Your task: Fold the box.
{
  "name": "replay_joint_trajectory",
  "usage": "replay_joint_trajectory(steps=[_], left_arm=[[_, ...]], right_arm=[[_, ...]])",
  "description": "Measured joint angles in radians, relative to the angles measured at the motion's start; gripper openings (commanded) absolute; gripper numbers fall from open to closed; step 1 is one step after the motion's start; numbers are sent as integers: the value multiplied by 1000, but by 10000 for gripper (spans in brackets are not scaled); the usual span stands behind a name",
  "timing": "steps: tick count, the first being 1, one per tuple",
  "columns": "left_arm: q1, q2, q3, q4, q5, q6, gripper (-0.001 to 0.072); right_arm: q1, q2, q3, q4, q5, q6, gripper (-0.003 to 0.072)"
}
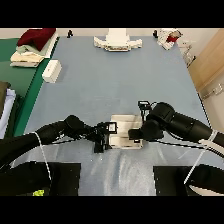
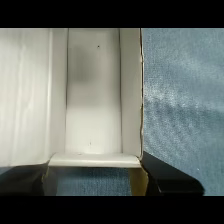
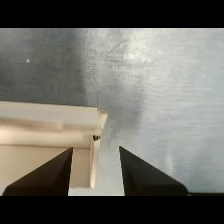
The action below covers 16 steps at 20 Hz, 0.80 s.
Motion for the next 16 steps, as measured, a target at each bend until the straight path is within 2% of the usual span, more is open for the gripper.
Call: replay_joint_trajectory(steps=[1,2,3,5,6,10,12,16], left_arm=[[0,0,0,0,0,0,476],[0,0,0,0,0,0,477],[0,0,0,0,0,0,477],[0,0,0,-1,1,0,476],[0,0,0,-1,1,0,477],[0,0,0,-1,1,0,477],[0,0,0,-1,1,0,476],[0,0,0,-1,1,0,476]], right_arm=[[-2,19,15,-14,-20,-1,448],[-7,38,28,-25,-37,-6,415],[-17,56,37,-37,-48,-8,266],[-63,83,50,-56,-70,-14,27],[-99,90,53,-63,-77,-30,3],[-295,48,53,5,-72,-183,2],[-415,-14,53,140,-35,-321,2],[-631,-175,53,503,13,-621,1]])
